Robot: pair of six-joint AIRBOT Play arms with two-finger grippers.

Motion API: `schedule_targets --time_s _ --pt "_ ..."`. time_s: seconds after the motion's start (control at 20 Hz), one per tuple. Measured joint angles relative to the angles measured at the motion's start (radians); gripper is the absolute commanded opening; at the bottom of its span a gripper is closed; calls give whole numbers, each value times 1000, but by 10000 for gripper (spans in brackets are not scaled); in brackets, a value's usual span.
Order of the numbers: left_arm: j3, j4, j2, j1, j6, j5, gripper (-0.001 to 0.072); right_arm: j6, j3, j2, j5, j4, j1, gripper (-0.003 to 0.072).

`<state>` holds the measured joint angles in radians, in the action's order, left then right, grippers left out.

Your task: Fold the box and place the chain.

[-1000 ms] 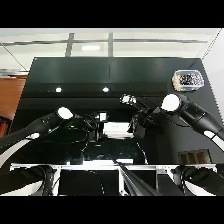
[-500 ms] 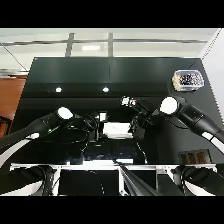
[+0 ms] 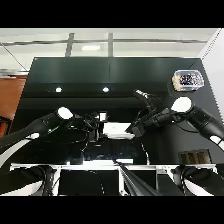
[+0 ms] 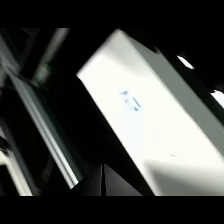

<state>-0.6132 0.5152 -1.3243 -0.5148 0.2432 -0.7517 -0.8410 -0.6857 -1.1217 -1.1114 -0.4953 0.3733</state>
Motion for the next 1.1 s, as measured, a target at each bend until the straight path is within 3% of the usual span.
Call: schedule_targets --time_s 0.15,0.25,0.65,0.95,1.05,1.1 --pt "0 0 0 0 0 0 462 2 53 -23 76 140 18 7" --pt "0 0 0 0 -1 0 462 -29 69 -42 135 159 31 7" --pt "0 0 0 0 -1 0 462 -166 87 -92 221 60 45 12" --pt "0 0 0 0 -1 0 474 -178 38 -50 167 -29 23 13" --pt "0 0 2 0 0 3 715 -191 -3 16 111 -56 -16 13" --pt "1 8 6 1 0 7 713 -208 -18 58 78 -87 -47 13"
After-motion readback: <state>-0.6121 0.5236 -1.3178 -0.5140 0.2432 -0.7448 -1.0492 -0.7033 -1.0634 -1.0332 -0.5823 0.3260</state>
